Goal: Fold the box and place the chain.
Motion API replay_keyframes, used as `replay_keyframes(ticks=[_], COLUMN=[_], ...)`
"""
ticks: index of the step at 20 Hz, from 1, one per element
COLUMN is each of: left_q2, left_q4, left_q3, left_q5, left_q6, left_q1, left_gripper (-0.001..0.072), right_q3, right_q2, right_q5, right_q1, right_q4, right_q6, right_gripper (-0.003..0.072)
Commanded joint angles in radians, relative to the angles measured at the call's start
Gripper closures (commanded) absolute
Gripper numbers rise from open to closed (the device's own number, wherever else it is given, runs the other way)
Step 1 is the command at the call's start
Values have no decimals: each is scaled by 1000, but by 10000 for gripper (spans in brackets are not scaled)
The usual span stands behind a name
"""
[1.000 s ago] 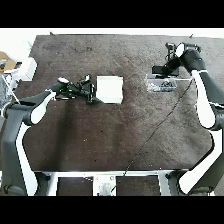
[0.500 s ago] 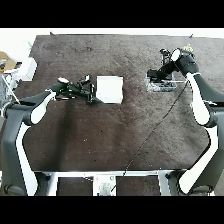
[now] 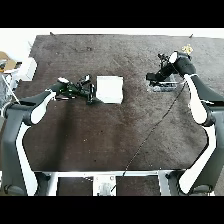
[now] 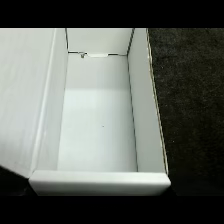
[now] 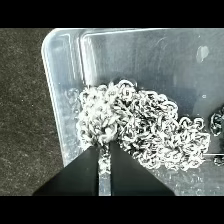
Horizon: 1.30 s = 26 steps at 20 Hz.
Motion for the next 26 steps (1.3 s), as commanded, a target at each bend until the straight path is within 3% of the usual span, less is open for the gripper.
replay_keyframes(ticks=[1,2,3,9,14,21,26], left_q2=[0,0,0,0,0,0,0], left_q4=[0,0,0,0,0,0,0], left_q3=[0,0,0,0,0,0,0], left_q5=[0,0,0,0,0,0,0], left_q6=[0,0,0,0,0,0,0], left_q1=[1,1,1,1,1,1,1], left_gripper=[364,364,364,364,364,364,364], right_q3=[10,14,17,17,17,17,17], right_q2=[-5,-3,2,108,313,673,805], right_q5=[5,6,6,3,-5,-191,-430], right_q1=[1,2,4,9,41,181,302], right_q4=[1,1,1,-14,-14,-194,-209], right_q6=[0,0,-1,-30,-103,-123,-183], right_gripper=[616,618,680,680,681,681,681])
